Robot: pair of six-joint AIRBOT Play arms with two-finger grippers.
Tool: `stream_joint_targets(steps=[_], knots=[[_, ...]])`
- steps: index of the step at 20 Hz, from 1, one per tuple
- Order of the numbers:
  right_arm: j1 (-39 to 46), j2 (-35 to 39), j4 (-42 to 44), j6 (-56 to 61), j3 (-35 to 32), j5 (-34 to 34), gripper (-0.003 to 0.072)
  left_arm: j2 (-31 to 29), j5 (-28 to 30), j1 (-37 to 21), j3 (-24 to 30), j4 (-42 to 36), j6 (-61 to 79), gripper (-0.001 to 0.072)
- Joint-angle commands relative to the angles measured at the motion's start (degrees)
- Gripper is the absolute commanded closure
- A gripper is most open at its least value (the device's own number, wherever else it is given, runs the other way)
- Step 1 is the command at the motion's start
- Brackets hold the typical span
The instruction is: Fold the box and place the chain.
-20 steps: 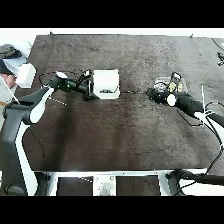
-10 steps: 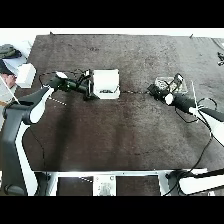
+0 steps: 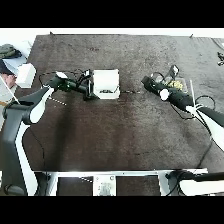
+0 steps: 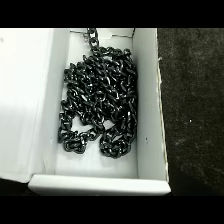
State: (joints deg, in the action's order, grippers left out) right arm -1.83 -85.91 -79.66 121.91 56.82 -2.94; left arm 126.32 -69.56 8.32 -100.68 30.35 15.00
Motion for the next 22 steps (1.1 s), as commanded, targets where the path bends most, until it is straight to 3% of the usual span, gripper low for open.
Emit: stream_joint_targets(steps=[1,7,13,16,17,18,19,22], knots=[[-8.0,9.1,-0.3,-2.6,0.2,3.6,0.0703,0.0,0.0,0.0,0.0,0.0,0.0,0.0486],[-19.4,11.4,0.5,-2.1,2.0,12.9,0.0704,0.0,0.0,0.0,0.0,0.0,0.0,0.0485],[-24.0,3.2,0.4,-2.1,10.2,12.8,0.0704,0.0,0.0,0.0,0.0,0.0,0.0,0.0485],[-24.0,0.0,0.4,-2.1,11.1,10.3,0.0702,0.0,0.0,0.0,0.0,0.0,0.0,0.0486],[-24.0,-0.9,0.4,-2.1,11.1,9.8,0.0591,0.0,0.0,0.0,0.0,0.0,0.0,0.0486],[-23.4,-1.2,0.2,-2.5,11.1,7.7,0.0319,0.0,0.0,0.0,0.0,0.0,0.0,0.0486],[-22.2,-0.9,-0.2,-2.5,11.1,4.4,0.0195,0.0,0.0,0.0,0.0,0.0,0.0,0.0485],[-19.3,2.3,-5.4,-2.8,10.0,-4.2,0.0194,0.0,0.0,0.0,0.0,0.0,0.0,0.0486]])
